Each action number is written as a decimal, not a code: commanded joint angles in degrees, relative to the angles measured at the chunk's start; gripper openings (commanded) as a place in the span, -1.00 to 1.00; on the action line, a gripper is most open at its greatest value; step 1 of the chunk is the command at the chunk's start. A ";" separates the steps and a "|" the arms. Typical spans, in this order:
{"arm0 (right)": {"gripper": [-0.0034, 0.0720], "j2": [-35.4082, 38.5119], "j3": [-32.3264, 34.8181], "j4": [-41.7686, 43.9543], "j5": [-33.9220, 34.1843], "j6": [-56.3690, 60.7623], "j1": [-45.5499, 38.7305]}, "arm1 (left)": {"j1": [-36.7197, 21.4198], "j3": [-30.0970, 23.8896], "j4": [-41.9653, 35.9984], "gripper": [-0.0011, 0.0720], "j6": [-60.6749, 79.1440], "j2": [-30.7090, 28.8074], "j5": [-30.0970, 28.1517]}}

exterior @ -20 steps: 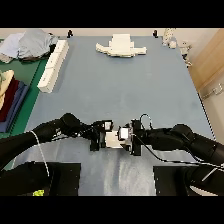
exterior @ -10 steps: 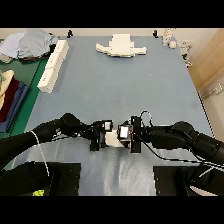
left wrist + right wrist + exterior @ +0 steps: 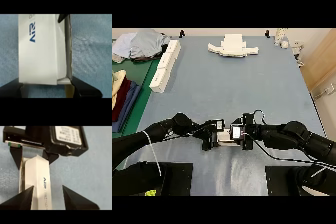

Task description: Fold the box.

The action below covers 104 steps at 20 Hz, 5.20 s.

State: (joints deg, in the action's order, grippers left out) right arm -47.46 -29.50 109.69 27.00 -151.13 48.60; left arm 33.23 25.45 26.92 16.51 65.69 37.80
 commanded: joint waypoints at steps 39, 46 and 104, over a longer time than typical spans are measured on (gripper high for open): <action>-0.90 4.57 6.36 13.57 -9.66 33.90 2.82 | 0.00 0.02 0.04 0.46 0.09 0.00 0.24; -0.90 4.87 14.12 17.66 -21.66 35.87 6.21 | 0.00 0.02 0.04 0.46 0.09 0.00 0.26; -0.85 -21.31 -30.10 -12.94 36.26 68.30 -32.39 | 0.00 0.02 0.04 0.47 0.09 0.00 0.24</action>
State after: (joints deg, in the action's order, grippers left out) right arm -61.65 -52.10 102.39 48.21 -95.57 21.74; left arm 33.30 25.43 26.94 16.62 65.69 38.06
